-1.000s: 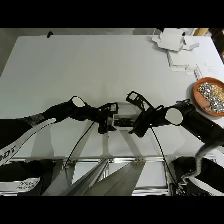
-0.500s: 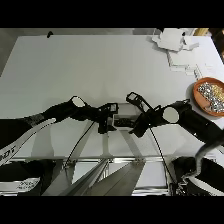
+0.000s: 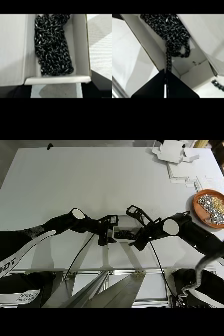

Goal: Fold the box and place the chain.

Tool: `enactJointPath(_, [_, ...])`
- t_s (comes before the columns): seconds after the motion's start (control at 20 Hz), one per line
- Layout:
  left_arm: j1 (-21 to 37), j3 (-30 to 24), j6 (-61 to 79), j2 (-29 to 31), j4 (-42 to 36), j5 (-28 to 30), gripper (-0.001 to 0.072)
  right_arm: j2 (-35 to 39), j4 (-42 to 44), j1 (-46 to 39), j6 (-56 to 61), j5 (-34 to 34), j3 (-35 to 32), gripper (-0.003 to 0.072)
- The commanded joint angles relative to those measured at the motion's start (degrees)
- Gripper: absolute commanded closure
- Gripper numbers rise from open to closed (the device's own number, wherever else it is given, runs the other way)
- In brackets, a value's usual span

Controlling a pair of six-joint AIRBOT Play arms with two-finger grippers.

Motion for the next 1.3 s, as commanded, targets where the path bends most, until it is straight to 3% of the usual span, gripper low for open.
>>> enactJointPath(0.0, [0.0, 0.0, 0.0, 0.0, 0.0, 0.0, 0.0337, 1.5, -1.5, 0.0, 0.0, 0.1, 0.0, 0.0669])
enactJointPath(0.4, [0.0, 0.0, 0.0, 0.0, 0.0, 0.0, 0.0337, 5.7, -9.4, 0.0, 0.0, 3.3, 0.0, 0.0669])
enactJointPath(0.8, [0.0, 0.0, 0.0, 0.0, 0.0, 0.0, 0.0337, 11.2, -8.6, -9.1, -6.9, 4.6, 0.0, 0.0669])
enactJointPath(0.95, [0.0, 0.0, 0.0, 0.0, 0.0, 0.0, 0.0337, 14.5, -0.9, -9.7, -19.2, 4.3, 0.0, 0.0669])
enactJointPath(1.25, [0.0, 0.0, 0.0, 0.0, 0.0, 0.0, 0.0337, 15.4, 26.7, -9.7, -41.1, 1.0, 0.0, 0.0669])
